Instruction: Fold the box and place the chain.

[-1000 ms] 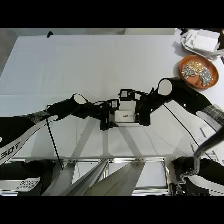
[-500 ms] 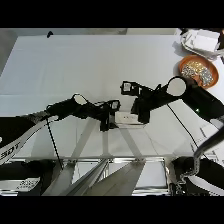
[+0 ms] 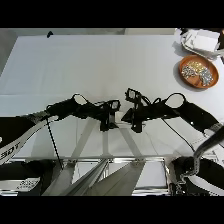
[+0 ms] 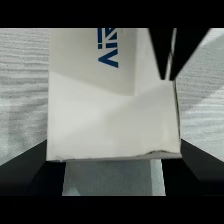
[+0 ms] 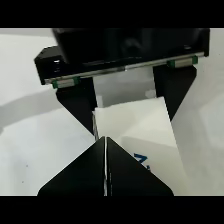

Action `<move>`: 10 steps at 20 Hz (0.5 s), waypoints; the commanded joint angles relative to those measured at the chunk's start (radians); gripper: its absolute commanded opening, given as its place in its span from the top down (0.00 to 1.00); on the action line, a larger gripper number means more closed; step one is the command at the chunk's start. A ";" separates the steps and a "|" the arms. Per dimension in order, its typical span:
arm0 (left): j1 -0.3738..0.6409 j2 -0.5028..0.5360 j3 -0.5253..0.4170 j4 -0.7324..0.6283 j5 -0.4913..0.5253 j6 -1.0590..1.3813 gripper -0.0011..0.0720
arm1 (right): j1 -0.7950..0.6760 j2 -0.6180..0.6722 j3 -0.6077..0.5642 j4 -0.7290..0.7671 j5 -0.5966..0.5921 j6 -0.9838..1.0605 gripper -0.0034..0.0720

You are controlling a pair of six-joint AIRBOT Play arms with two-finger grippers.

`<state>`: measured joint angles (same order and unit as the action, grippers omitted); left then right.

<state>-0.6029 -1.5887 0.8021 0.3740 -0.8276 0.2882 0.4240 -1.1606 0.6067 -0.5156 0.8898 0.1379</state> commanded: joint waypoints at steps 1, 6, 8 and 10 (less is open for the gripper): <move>0.001 0.001 0.000 0.000 0.001 0.000 0.70 | -0.027 -0.006 -0.088 0.105 -0.054 -0.096 0.94; 0.001 0.001 0.000 0.000 0.001 0.000 0.70 | -0.027 -0.063 -0.097 0.101 -0.046 -0.112 0.94; 0.001 0.000 0.000 0.000 0.001 0.000 0.70 | -0.027 -0.064 -0.097 0.093 -0.040 -0.117 0.94; 0.001 0.001 0.000 0.000 0.001 0.000 0.70 | -0.027 -0.063 -0.097 0.082 -0.042 -0.121 0.94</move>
<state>-0.6029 -1.5887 0.8021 0.3771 -0.8268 0.2916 0.3973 -1.2175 0.5148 -0.4171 0.8501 0.0311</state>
